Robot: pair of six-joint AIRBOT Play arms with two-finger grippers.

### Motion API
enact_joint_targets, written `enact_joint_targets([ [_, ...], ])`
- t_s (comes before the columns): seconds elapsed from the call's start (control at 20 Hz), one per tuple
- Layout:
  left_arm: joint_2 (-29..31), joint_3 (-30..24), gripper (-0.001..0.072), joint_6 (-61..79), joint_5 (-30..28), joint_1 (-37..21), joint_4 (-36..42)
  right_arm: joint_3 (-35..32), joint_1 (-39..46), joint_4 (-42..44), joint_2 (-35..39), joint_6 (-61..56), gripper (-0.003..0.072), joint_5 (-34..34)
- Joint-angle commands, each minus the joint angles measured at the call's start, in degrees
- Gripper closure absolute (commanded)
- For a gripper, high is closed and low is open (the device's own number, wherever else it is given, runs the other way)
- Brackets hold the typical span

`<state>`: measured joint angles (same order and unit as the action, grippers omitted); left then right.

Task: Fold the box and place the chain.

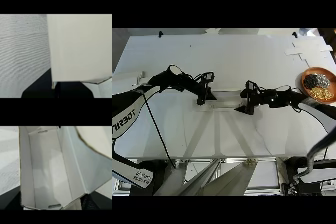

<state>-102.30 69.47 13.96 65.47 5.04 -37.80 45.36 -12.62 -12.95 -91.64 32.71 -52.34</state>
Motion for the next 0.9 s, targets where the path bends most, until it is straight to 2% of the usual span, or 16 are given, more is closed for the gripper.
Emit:
enact_joint_targets([
  [0.0, 0.00, -0.02, 0.0695, -0.02, -0.11, 0.02, 0.00, 0.24, -0.76, -0.61, -0.04, -1.44, -0.0011, 1.40],
  [0.3, 0.00, -0.02, 0.0695, -0.02, -0.11, 0.02, 0.00, 0.59, -2.27, -3.37, -0.04, -2.73, -0.0011, 2.54],
  [0.85, 0.00, -0.02, 0.0695, -0.02, -0.11, 0.02, 0.00, 0.59, -1.95, -3.34, -0.04, -2.25, -0.0011, 2.16],
])
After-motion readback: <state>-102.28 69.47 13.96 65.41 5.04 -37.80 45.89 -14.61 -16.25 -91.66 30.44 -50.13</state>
